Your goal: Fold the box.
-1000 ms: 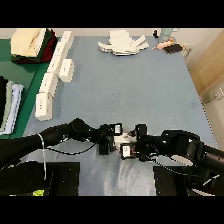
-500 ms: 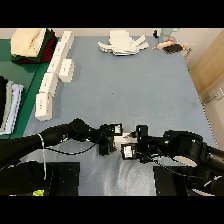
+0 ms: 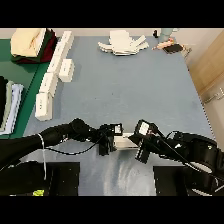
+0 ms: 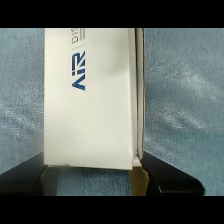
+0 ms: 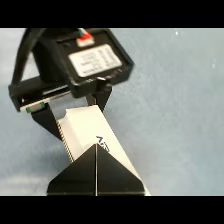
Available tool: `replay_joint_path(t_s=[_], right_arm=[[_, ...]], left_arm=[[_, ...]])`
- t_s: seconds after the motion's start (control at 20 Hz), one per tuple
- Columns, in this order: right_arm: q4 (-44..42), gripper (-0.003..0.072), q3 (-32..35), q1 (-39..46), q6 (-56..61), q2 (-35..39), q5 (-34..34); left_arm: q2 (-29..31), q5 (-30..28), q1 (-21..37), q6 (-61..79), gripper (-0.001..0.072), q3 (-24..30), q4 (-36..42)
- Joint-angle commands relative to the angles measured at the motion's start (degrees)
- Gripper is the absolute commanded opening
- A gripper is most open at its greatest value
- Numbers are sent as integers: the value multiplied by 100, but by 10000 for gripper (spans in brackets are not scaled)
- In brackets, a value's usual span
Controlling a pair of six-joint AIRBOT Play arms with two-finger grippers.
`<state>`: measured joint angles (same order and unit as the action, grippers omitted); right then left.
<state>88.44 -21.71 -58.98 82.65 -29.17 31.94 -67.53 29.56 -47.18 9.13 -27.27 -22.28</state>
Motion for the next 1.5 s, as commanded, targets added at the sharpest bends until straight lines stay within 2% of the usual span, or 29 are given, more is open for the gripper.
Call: replay_joint_path(t_s=[0.0, 0.15, 1.0, 1.45], right_arm=[[0, 2, 634, 0, 1735, 68, -1412], [-2, 3, 975, 0, 2162, 68, -1853], [-387, 2, 1593, -256, 2295, 59, -1897], [-367, 2, 1670, -254, 2295, 48, -1875]], left_arm=[[2, -2, 2, 2, 517, -4, 0], [2, -2, 2, 0, 517, -4, 0], [2, -4, 2, 0, 517, -4, 0], [2, -4, 2, 0, 517, -4, 0]])
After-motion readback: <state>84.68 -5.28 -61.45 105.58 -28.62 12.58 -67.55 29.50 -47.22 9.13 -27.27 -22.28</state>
